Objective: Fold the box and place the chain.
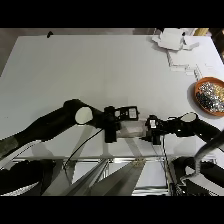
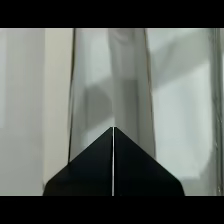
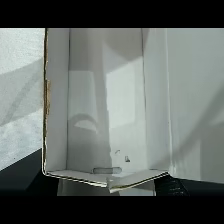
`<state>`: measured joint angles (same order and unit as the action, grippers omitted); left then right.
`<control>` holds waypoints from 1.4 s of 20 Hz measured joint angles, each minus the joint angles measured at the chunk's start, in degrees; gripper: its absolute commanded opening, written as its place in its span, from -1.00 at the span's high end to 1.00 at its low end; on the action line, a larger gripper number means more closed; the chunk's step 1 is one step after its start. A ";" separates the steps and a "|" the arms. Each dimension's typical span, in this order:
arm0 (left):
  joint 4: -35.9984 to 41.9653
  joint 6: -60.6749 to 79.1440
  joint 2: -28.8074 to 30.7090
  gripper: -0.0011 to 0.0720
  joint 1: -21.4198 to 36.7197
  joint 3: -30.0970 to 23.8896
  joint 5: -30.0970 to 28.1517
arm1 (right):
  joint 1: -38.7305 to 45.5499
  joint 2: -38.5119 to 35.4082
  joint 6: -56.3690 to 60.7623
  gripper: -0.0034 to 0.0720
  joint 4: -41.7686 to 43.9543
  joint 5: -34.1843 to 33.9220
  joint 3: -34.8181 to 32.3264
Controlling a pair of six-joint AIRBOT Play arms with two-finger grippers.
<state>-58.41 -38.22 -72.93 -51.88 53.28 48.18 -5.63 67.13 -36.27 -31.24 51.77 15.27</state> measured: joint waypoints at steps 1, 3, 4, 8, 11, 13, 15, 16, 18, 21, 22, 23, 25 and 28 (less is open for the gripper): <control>-0.24 -1.51 -1.53 0.97 -0.39 1.42 -1.84 | 0.00 0.00 0.00 -0.16 0.00 0.00 0.00; -0.61 -4.33 -4.81 0.96 -0.46 4.42 -5.60 | 0.00 0.00 0.00 -0.16 0.00 0.00 0.00; -0.70 -5.73 -6.43 0.96 -0.20 5.55 -7.26 | 0.00 0.00 0.00 -0.16 0.00 0.00 0.00; -1.46 -10.32 -12.02 0.96 2.29 7.69 -11.26 | 0.00 0.00 0.02 -0.16 0.00 0.00 0.00; -1.42 -12.24 -14.40 0.97 3.85 8.20 -10.29 | 0.00 0.00 0.20 -0.16 0.04 -0.04 0.00; -2.82 -12.94 -13.40 0.98 4.52 8.35 -7.50 | 0.00 0.00 0.15 -0.16 0.04 -0.04 0.00; -5.25 -14.38 -10.97 0.98 4.81 8.41 -2.93 | 0.00 0.00 0.02 -0.16 0.02 -0.04 0.00; -6.27 -15.76 -9.70 0.98 4.81 8.44 -0.13 | 0.00 0.00 0.02 -0.16 0.02 -0.04 0.00; -8.13 -18.53 -7.48 0.98 4.33 8.44 5.60 | 0.00 0.00 0.02 -0.16 0.02 -0.02 0.00; -9.25 -20.74 -5.79 0.98 2.58 8.24 11.21 | 0.00 0.00 0.00 -0.16 0.00 -0.02 0.00; -9.44 -21.18 -5.53 0.98 2.10 7.96 12.31 | 0.00 0.00 0.00 -0.16 0.00 -0.02 0.00; -9.49 -21.53 -5.33 0.98 1.66 7.48 13.16 | 0.00 0.00 0.00 -0.16 0.00 -0.02 0.00; -9.46 -21.86 -4.85 0.98 1.66 5.70 14.03 | 0.00 0.00 0.00 -0.16 0.00 -0.02 0.00; -9.44 -21.73 -3.61 0.97 3.06 1.49 13.22 | 0.00 0.00 -0.02 -0.16 0.00 -0.02 0.00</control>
<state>-67.85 -59.94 -76.53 -48.82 54.76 61.41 -5.63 67.13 -36.29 -31.24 51.75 15.27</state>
